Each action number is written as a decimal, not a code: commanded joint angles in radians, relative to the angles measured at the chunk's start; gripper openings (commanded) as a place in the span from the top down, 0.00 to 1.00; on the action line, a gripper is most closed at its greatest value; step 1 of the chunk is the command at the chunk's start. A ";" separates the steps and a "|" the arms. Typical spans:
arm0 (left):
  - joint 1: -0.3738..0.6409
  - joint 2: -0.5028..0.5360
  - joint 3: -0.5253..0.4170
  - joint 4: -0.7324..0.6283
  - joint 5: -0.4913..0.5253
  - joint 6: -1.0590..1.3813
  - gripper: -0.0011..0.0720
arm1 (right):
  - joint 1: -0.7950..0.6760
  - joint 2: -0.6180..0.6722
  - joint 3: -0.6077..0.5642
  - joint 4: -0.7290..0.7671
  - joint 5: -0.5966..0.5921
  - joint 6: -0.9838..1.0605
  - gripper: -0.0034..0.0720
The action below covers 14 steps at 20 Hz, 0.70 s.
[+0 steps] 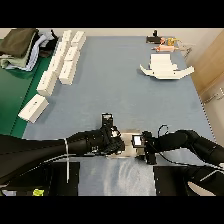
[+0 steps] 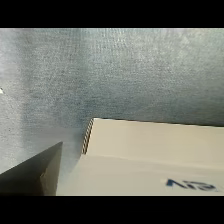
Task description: Fold the box.
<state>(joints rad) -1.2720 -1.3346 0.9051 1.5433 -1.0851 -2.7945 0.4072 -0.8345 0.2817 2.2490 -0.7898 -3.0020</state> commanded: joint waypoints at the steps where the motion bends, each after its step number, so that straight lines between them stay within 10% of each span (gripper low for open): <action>1: 0.002 0.000 0.001 0.002 -0.004 -0.003 0.20 | 0.000 0.000 0.000 -0.002 -0.001 0.000 0.28; 3: 0.002 0.000 0.000 0.003 -0.004 -0.007 0.81 | 0.000 0.000 0.000 -0.002 -0.001 0.000 0.28; 4: 0.002 0.000 0.000 0.005 -0.003 -0.006 0.96 | 0.000 0.000 0.000 -0.002 -0.001 0.000 0.28; 7: 0.002 0.000 0.001 0.005 -0.003 -0.007 0.96 | 0.000 0.000 0.000 -0.002 0.000 0.000 0.28; 9: 0.002 0.000 0.001 0.005 -0.003 -0.007 0.96 | 0.000 0.000 0.000 -0.002 0.000 0.000 0.28; 11: 0.002 0.000 0.001 0.004 -0.005 -0.009 0.30 | 0.000 0.000 0.000 -0.002 0.000 0.000 0.28; 12: 0.002 0.001 0.001 0.003 -0.010 -0.027 0.18 | 0.000 0.000 0.000 -0.002 -0.001 0.000 0.28; 14: 0.002 0.001 0.008 0.003 -0.022 -0.030 0.18 | 0.000 0.000 0.000 -0.002 -0.001 0.000 0.28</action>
<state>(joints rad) -1.2701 -1.3346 0.9073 1.5475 -1.0927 -2.8128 0.4072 -0.8345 0.2817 2.2482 -0.7914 -3.0020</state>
